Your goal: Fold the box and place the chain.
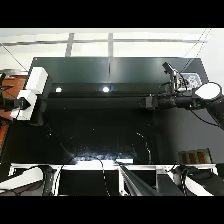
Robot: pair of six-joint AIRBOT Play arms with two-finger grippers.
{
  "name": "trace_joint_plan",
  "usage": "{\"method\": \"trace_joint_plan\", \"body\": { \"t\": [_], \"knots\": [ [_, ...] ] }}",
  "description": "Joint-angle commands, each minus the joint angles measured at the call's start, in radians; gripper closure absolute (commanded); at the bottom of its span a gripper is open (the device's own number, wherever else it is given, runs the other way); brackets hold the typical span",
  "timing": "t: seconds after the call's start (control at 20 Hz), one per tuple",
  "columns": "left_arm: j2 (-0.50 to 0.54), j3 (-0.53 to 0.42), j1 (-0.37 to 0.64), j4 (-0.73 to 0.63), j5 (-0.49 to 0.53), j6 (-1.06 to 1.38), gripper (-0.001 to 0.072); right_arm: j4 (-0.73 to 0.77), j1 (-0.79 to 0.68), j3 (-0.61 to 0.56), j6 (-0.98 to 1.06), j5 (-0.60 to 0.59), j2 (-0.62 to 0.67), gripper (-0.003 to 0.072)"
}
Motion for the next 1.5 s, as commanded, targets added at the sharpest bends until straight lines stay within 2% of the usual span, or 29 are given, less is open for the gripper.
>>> {"method": "trace_joint_plan", "body": {
  "t": [0.0,0.1,0.15,0.2,0.3,0.45,0.6,0.7,0.8,0.85,0.9,1.0,1.05,1.1,1.2,1.3,1.45],
  "knots": [
    [-0.097,0.054,-0.012,-0.024,0.022,0.027,0.0362,0.003,0.0,0.001,0.0,-0.034,0.001,0.0667],
    [-0.109,0.054,-0.027,-0.024,0.035,0.063,0.0353,0.003,0.0,0.001,0.0,-0.051,0.001,0.0667],
    [-0.109,0.054,-0.033,-0.023,0.047,0.063,0.0242,0.002,0.0,0.001,0.0,-0.052,0.001,0.0667],
    [-0.109,0.055,-0.037,-0.022,0.059,0.062,-0.0003,0.002,0.0,0.001,0.0,-0.056,0.001,0.0667],
    [-0.109,0.073,-0.039,-0.008,0.037,0.047,0.0005,0.002,0.0,0.001,0.0,-0.055,0.001,0.0667],
    [-0.085,0.151,-0.037,0.051,-0.067,-0.028,0.0005,0.002,0.0,0.001,-0.001,-0.059,0.001,0.0667],
    [0.0,0.228,-0.035,0.04,-0.127,-0.068,0.0005,0.002,0.0,0.007,0.023,-0.104,0.001,0.0667],
    [0.071,0.257,-0.037,-0.015,-0.126,-0.074,0.0006,-0.004,0.0,0.027,0.027,-0.117,0.001,0.0667],
    [0.138,0.27,-0.052,-0.138,-0.127,-0.074,0.0011,-0.032,-0.007,0.082,0.029,-0.108,0.001,0.0667],
    [0.169,0.271,-0.075,-0.214,-0.132,-0.075,0.003,-0.058,-0.019,0.127,0.043,-0.096,0.001,0.0667],
    [0.194,0.271,-0.107,-0.274,-0.151,-0.075,0.0125,-0.095,-0.037,0.175,0.074,-0.076,0.001,0.0667],
    [0.238,0.271,-0.208,-0.308,-0.219,-0.106,0.0456,-0.252,-0.076,0.291,0.126,0.027,0.002,0.0667],
    [0.254,0.27,-0.272,-0.308,-0.273,-0.114,0.0613,-0.401,-0.085,0.341,0.191,0.089,0.008,0.0667],
    [0.268,0.269,-0.342,-0.304,-0.325,-0.12,0.0683,-0.544,-0.085,0.361,0.274,0.119,0.028,0.0668],
    [0.314,0.238,-0.501,-0.246,-0.318,-0.201,0.0684,-0.747,-0.085,0.35,0.4,0.126,0.106,0.0668],
    [0.394,0.15,-0.659,-0.172,-0.209,-0.298,0.0684,-0.815,-0.085,0.265,0.475,0.091,0.211,0.0668],
    [0.568,-0.116,-0.842,-0.029,-0.01,-0.481,0.0683,-0.808,-0.085,-0.006,0.528,-0.042,0.364,0.0668]
  ]
}}
